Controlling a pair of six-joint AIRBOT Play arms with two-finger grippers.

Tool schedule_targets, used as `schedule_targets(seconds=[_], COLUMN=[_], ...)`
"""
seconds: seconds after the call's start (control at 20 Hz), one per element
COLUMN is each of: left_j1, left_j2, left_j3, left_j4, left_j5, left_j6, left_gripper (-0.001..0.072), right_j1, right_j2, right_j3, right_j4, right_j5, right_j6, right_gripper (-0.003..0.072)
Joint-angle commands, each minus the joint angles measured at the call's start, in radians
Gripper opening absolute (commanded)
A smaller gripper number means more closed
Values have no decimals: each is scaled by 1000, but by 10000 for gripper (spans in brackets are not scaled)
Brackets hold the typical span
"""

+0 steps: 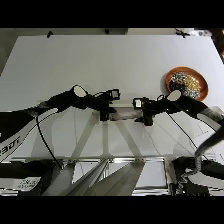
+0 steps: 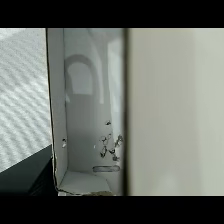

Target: Fold the box and place the chain.

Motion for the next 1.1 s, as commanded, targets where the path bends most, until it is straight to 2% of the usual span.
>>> schedule_targets(seconds=[0.0,0.65,0.7,0.8,0.95,1.05], left_j1=[0,2,2,2,6,21], left_j2=[1,1,2,13,60,105], left_j3=[0,0,0,0,0,0], left_j4=[0,0,1,9,17,47], left_j5=[0,1,2,1,0,0], left_j6=[0,0,0,-1,-3,-29], left_gripper=[12,13,51,353,506,532], right_j1=[0,0,0,0,0,0], right_j2=[0,0,0,0,0,0], right_j3=[0,0,0,0,0,0], right_j4=[-3,-3,-3,-3,-3,-3], right_j5=[0,0,0,0,0,0], right_j6=[0,0,0,0,0,0], right_gripper=[404,404,404,404,404,404])
